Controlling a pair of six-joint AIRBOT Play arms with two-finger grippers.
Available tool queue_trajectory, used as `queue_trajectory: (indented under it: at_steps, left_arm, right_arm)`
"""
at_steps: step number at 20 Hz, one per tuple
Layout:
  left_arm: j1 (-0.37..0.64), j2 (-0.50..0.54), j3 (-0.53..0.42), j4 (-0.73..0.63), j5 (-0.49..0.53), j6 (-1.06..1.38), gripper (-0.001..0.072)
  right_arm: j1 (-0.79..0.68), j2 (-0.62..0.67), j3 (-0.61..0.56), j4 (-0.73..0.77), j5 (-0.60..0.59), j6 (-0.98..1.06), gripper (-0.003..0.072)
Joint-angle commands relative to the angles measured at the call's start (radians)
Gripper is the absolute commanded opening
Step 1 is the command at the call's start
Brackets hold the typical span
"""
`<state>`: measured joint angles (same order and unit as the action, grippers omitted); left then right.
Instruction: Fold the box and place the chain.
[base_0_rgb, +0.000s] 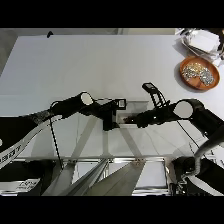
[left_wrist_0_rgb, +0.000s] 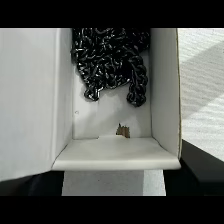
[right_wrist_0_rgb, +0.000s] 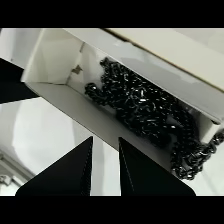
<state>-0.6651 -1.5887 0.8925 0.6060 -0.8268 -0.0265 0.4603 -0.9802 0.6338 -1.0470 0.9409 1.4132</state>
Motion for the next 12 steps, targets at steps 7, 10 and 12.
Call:
queue_trajectory:
  at_steps: [7, 10, 12]
  left_arm:
    - [0.001, 0.0, 0.001, 0.0, 0.0, 0.0, 0.0314]
    - [0.001, 0.0, 0.001, 0.0, 0.0, 0.0, 0.0314]
    - [0.001, 0.0, 0.001, 0.0, 0.0, 0.0, 0.0314]
  right_arm:
    - [-0.125, 0.258, 0.107, -0.22, 0.263, 0.099, 0.0198]
    - [-0.19, 0.301, 0.103, -0.405, 0.304, 0.108, 0.0198]
    - [-0.211, 0.271, 0.071, -0.41, 0.23, 0.108, 0.0198]
